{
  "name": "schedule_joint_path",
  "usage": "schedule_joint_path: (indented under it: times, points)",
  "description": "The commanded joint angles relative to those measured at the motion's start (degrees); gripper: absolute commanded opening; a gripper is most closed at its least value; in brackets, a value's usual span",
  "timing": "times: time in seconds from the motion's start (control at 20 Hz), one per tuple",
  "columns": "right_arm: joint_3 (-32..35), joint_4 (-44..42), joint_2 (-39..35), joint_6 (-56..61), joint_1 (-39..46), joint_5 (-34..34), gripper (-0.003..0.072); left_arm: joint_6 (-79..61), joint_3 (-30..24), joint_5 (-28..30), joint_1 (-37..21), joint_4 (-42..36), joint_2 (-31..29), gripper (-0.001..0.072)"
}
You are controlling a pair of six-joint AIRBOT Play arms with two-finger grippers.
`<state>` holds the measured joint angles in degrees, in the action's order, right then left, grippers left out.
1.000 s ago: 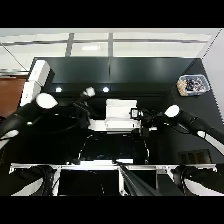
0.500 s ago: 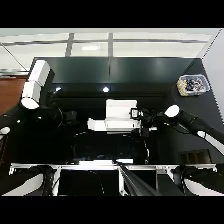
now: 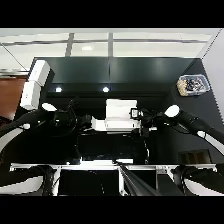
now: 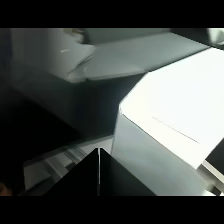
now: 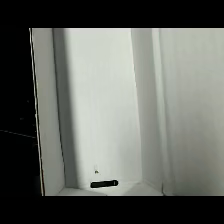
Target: Fold the box and place the chain.
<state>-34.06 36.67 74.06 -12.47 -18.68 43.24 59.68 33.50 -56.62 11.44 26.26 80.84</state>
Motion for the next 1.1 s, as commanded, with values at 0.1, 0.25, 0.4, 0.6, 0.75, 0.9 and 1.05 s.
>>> schedule_joint_path:
  times: [0.1, 0.25, 0.4, 0.6, 0.75, 0.9, 1.05]
  points:
    - [0.0, 0.0, 0.0, 0.0, 0.0, 0.0, 0.0169, -8.7, 0.6, -1.1, 0.6, -3.6, 0.5, 0.0144]
    - [0.0, 0.0, 0.0, 0.0, 0.0, 0.0, 0.017, -10.6, 3.4, -3.5, 0.6, -3.4, 0.5, 0.072]
    - [0.0, 0.0, 0.0, 0.0, 0.0, 0.0, 0.0169, -10.4, 6.6, -5.2, 0.6, -1.1, 0.5, 0.072]
    - [0.0, 0.0, 0.0, 0.0, 0.0, 0.0, 0.0169, -8.4, 9.5, -5.7, 1.0, -0.5, 0.5, 0.0716]
    - [0.0, 0.0, 0.0, 0.0, 0.0, 0.0, 0.0169, -1.4, 12.9, -6.0, 4.5, 6.8, 0.5, 0.0695]
    - [0.0, 0.0, 0.0, 0.0, 0.0, 0.0, 0.0169, 7.4, 16.8, -6.2, 9.2, 12.2, 0.4, 0.0689]
    - [0.0, 0.0, 0.0, 0.0, 0.0, 0.0, 0.017, 13.8, 19.2, -5.5, 12.0, 12.6, 0.4, 0.0651]
